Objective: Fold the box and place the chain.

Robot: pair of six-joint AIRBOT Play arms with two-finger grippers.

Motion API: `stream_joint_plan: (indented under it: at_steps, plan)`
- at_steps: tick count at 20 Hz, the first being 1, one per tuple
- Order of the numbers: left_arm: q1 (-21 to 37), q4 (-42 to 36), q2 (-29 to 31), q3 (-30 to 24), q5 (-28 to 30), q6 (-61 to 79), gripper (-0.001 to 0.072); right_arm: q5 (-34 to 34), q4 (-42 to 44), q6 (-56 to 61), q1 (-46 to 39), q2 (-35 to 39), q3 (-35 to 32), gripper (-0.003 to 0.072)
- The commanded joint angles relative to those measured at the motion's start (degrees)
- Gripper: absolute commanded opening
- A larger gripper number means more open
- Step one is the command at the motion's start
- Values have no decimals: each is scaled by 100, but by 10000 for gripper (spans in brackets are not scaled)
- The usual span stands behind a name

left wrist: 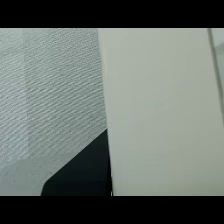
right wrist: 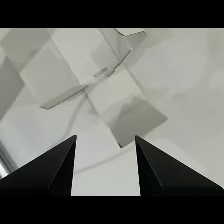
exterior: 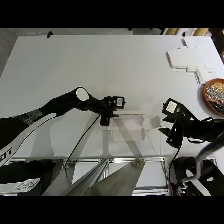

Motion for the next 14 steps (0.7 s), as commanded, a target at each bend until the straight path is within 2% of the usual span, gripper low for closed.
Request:
stream_joint_plan:
  at_steps: [1,5,8,10,12,14]
  plan:
    - [-4,0,-2,-4,2,2,12,44,457,-597,79,-4,-136,393]
    - [-4,0,-2,-4,2,2,12,-304,271,-1307,940,-188,-643,393]
    - [-4,0,-2,-4,2,2,12,-1060,313,-2070,1429,-409,-979,419]
    - [-4,-2,-2,-4,2,2,12,-1891,232,-2216,1792,-398,-1263,607]
    - [-4,-2,-2,-4,0,2,12,-2649,61,-2197,2157,-398,-1585,674]
    - [-4,-2,-2,-4,2,2,12,-3191,-11,-2194,2494,-409,-1930,688]
